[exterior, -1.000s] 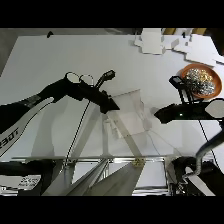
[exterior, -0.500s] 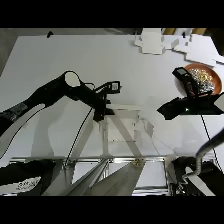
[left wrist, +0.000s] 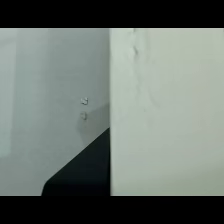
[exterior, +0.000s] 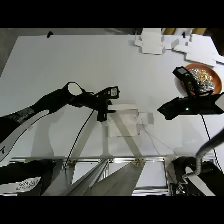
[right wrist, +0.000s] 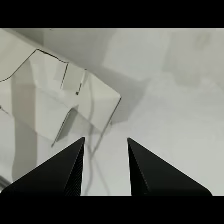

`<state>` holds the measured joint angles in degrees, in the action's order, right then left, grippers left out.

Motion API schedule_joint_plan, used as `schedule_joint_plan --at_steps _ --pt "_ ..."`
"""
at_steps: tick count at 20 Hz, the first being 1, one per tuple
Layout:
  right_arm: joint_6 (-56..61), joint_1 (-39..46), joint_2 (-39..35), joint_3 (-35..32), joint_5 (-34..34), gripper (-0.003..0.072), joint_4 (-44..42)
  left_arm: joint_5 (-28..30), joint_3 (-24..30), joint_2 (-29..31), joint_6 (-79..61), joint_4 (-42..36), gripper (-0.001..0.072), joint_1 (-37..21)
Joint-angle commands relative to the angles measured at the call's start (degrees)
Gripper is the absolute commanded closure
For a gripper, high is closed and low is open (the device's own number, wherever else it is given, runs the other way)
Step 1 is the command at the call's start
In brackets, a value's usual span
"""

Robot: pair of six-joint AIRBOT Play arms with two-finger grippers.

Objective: Fold the box and place the chain.

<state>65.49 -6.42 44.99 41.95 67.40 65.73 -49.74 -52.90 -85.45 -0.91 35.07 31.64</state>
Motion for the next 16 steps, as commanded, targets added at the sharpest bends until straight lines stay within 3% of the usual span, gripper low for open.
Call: schedule_joint_plan --at_steps 1,16 --pt "0.0 -0.1 0.0 0.1 -0.6 0.0385 0.0 1.1 0.4 -1.3 -1.0 -0.3 0.0708 0.2" --pt "-1.5 -0.1 0.0 0.1 -0.6 0.0385 0.2 2.6 0.4 -2.5 -1.6 1.8 0.0707 1.4"
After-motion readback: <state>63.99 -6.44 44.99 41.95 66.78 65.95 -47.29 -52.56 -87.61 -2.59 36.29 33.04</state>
